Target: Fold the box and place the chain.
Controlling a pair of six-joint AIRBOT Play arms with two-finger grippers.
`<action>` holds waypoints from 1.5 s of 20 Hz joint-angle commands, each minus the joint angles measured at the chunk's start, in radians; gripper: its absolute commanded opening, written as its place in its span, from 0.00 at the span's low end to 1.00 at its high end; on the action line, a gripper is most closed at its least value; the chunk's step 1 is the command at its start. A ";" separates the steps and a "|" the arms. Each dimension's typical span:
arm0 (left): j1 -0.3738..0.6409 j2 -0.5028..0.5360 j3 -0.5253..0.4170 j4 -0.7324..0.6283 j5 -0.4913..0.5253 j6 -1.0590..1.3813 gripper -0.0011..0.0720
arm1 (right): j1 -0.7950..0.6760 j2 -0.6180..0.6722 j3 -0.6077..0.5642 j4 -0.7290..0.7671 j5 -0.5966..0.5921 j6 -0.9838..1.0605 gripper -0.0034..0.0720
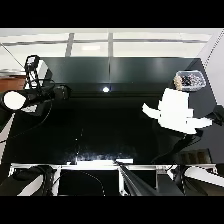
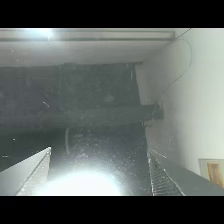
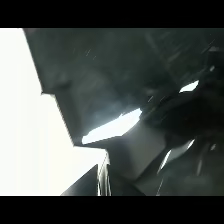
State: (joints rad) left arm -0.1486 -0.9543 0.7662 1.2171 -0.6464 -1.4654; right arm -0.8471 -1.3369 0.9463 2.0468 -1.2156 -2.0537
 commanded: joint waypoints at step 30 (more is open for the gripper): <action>-0.183 -0.143 0.000 -0.220 -0.213 0.090 0.98 | 1.199 0.572 -0.484 0.110 0.376 0.446 0.08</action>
State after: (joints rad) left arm -0.3504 -1.0348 0.7662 1.0676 -0.8230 -1.4197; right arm 0.2649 -0.7670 0.5266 2.1784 -0.9421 -1.6260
